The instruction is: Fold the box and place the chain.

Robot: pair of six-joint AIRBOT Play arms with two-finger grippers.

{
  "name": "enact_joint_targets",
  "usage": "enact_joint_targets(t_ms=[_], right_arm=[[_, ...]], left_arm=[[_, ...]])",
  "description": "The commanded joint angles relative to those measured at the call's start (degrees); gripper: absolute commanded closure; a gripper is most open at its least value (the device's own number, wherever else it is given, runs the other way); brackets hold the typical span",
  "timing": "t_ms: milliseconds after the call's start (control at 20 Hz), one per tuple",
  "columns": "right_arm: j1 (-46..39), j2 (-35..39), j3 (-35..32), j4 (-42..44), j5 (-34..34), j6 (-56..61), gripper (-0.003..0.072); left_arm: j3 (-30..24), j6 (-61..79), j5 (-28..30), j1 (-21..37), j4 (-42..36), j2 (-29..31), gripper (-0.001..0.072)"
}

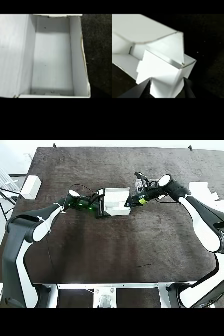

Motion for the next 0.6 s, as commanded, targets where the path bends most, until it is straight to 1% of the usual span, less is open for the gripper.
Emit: enact_joint_targets(t_ms=[0, 150, 400, 450, 550], right_arm=[[1.7, 0.0, 2.0, -9.6, -0.7, 6.4, 0.019], [3.0, -0.7, 3.1, -12.7, -0.6, 9.7, 0.0189], [5.3, -3.8, 6.0, -13.0, -0.1, 12.8, 0.0189], [5.9, -4.4, 6.9, -14.4, 0.7, 14.3, 0.019], [7.6, -5.7, 9.4, -20.5, 3.9, 18.3, 0.0189]], left_arm=[[0.0, 0.0, 0.0, 0.0, 0.0, 0.0, 0.036], [0.0, 0.0, 0.0, 0.0, 0.0, 0.0, 0.036], [0.0, 0.0, 0.0, 0.0, 0.0, 0.0, 0.036], [0.0, 0.0, 0.0, 0.0, 0.0, 0.0, 0.036], [0.0, 0.0, 0.0, 0.0, 0.0, 0.0, 0.036]])
